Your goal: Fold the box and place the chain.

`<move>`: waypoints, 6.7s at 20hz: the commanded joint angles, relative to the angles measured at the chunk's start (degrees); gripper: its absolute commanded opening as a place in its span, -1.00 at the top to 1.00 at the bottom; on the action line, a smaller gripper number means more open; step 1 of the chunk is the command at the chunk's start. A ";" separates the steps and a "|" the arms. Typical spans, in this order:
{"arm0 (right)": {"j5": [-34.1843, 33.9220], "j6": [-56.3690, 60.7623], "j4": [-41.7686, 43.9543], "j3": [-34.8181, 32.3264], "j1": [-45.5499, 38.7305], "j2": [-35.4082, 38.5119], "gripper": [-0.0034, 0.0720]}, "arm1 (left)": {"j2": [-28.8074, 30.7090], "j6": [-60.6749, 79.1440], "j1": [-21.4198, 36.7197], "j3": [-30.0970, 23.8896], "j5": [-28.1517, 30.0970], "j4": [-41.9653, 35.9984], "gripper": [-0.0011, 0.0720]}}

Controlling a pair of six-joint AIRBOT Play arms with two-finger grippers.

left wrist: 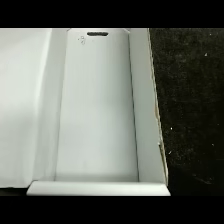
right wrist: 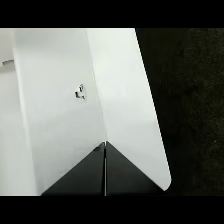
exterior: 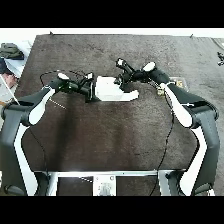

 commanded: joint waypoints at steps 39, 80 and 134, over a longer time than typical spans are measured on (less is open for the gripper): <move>7.74 3.56 -17.42 -9.07 2.40 9.49 0.35 | -0.02 0.04 0.02 0.00 0.09 0.04 0.13; 8.57 16.98 -27.04 -9.05 2.49 9.51 0.94 | -0.02 0.04 0.02 0.00 0.09 0.02 0.13; 0.90 56.63 1.77 -23.19 -2.62 16.92 -0.10 | -0.02 0.04 0.02 0.00 0.09 0.02 0.13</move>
